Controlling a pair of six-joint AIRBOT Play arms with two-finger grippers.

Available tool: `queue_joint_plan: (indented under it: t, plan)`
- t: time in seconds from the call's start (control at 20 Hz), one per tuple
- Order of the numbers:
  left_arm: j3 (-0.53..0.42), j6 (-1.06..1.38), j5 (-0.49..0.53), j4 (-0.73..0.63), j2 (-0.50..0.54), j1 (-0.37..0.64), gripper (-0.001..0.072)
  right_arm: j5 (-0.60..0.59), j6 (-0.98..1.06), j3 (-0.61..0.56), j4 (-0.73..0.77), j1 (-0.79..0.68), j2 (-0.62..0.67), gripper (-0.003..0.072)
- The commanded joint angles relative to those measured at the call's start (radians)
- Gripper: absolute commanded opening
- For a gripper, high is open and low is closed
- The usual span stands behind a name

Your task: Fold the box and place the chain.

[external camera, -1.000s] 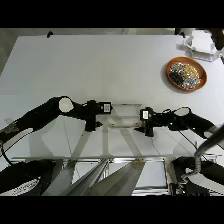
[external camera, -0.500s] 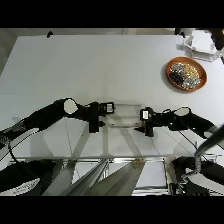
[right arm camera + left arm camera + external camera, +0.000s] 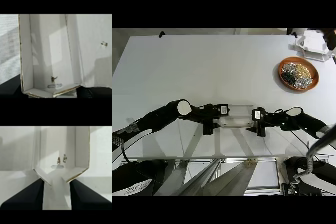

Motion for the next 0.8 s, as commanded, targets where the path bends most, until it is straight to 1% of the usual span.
queue_joint_plan:
  t: [0.0, 0.15, 0.2, 0.25, 0.3, 0.5, 0.75]
  plan:
    - [0.000, 0.001, 0.001, -0.021, -0.001, -0.015, 0.0309, 0.000, 0.000, 0.001, 0.000, 0.000, 0.001, 0.0323]
    - [0.000, 0.001, 0.021, -0.021, -0.001, -0.016, 0.0307, 0.000, 0.000, 0.001, 0.000, 0.000, 0.001, 0.0323]
    - [0.000, 0.001, 0.035, -0.021, -0.001, -0.016, 0.0245, 0.000, 0.000, 0.001, 0.000, 0.000, 0.001, 0.0323]
    - [0.000, 0.001, 0.048, -0.021, -0.001, -0.016, 0.0137, 0.000, 0.000, 0.001, 0.000, 0.000, 0.001, 0.0323]
    - [0.000, 0.008, 0.061, -0.021, -0.001, -0.017, 0.0086, 0.000, 0.000, 0.001, 0.000, 0.000, 0.001, 0.0323]
    - [0.000, 0.047, 0.082, -0.049, -0.001, -0.049, 0.0081, 0.000, 0.000, 0.001, 0.000, 0.000, 0.001, 0.0323]
    - [0.000, 0.047, 0.167, -0.066, -0.002, -0.095, 0.0082, 0.000, 0.000, 0.001, 0.000, 0.000, 0.001, 0.0323]
